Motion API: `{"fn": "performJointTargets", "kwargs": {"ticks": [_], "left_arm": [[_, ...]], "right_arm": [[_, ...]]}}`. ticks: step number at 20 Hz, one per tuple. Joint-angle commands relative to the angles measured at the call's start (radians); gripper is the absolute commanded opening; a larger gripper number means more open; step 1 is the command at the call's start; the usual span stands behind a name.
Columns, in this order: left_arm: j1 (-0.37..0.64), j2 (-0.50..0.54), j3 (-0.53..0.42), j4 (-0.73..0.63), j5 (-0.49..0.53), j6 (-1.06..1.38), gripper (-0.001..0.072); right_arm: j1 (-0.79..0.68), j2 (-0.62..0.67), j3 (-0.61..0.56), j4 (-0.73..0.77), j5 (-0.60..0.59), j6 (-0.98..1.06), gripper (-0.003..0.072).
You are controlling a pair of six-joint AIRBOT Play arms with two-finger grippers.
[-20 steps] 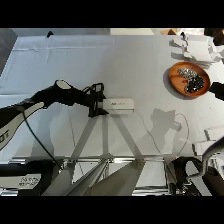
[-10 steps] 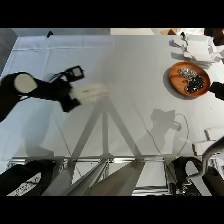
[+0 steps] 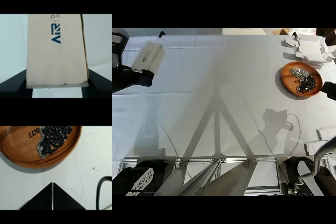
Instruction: Fold the box and place the chain.
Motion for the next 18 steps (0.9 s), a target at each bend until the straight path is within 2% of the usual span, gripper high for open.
{"fn": "performJointTargets", "kwargs": {"ticks": [1, 3, 5, 14, 15, 16, 17, 18], "left_arm": [[0.09, 0.007, -0.172, -0.12, 0.245, -0.047, 0.0002], [0.09, 0.003, -0.268, -0.049, 0.252, -0.042, 0.0004], [0.09, -0.025, -0.322, -0.005, 0.254, -0.042, 0.001], [0.09, -0.282, -0.332, 0.012, 0.243, -0.042, 0.0021], [0.09, -0.297, -0.332, 0.012, 0.24, -0.042, 0.0084], [0.09, -0.303, -0.332, 0.012, 0.239, -0.042, 0.0185], [0.09, -0.302, -0.332, 0.012, 0.236, -0.037, 0.0325], [0.089, -0.299, -0.332, 0.012, 0.237, -0.035, 0.0397]], "right_arm": [[-0.001, -0.001, 0.001, 0.0, 0.0, 0.0, 0.0011], [0.0, -0.001, 0.001, 0.0, 0.0, 0.0, 0.0011], [-0.001, -0.001, 0.001, 0.0, 0.0, 0.0, 0.0011], [-0.001, -0.001, 0.001, 0.0, 0.0, 0.0, 0.0011], [-0.001, -0.001, 0.001, 0.0, 0.0, 0.0, 0.0011], [-0.001, -0.001, 0.001, 0.0, 0.0, 0.0, 0.0011], [-0.001, -0.001, 0.001, 0.0, 0.0, 0.0, 0.0011], [-0.001, -0.001, 0.001, 0.0, 0.0, 0.0, 0.0011]]}}
